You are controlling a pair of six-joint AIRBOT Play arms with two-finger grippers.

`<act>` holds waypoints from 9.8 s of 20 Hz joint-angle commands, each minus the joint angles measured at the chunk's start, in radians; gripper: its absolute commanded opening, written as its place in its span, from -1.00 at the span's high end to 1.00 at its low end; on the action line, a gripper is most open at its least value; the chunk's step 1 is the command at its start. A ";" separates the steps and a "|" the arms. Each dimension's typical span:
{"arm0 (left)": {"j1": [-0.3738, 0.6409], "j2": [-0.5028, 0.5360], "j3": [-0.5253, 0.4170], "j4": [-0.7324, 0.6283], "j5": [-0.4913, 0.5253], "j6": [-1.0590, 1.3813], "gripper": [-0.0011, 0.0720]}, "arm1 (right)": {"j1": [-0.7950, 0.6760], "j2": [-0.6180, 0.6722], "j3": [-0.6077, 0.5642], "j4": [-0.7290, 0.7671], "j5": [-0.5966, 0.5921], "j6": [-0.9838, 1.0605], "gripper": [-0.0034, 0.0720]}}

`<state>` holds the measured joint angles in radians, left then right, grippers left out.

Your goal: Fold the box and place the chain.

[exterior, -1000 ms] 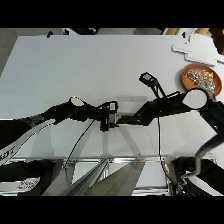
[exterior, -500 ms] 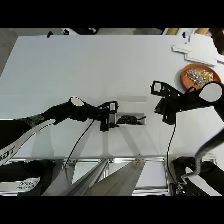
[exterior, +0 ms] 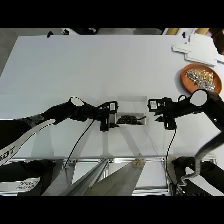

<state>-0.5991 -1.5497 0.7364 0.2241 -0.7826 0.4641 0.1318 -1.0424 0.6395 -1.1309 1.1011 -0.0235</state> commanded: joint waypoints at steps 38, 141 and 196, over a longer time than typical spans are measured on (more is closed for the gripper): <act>0.000 0.000 0.000 0.000 0.000 0.000 0.74 | -0.001 -0.055 -0.078 0.248 -0.108 -0.171 0.81; 0.000 0.000 0.000 0.000 0.000 0.000 0.74 | 0.294 -0.010 0.040 0.196 -0.184 0.314 0.43; 0.000 0.000 0.000 0.000 0.000 0.000 0.74 | 0.294 -0.055 0.039 0.266 -0.159 0.294 0.86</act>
<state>-0.5987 -1.5497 0.7364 0.2237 -0.7822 0.4637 0.4252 -1.0946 0.6792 -0.8433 0.9295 0.2588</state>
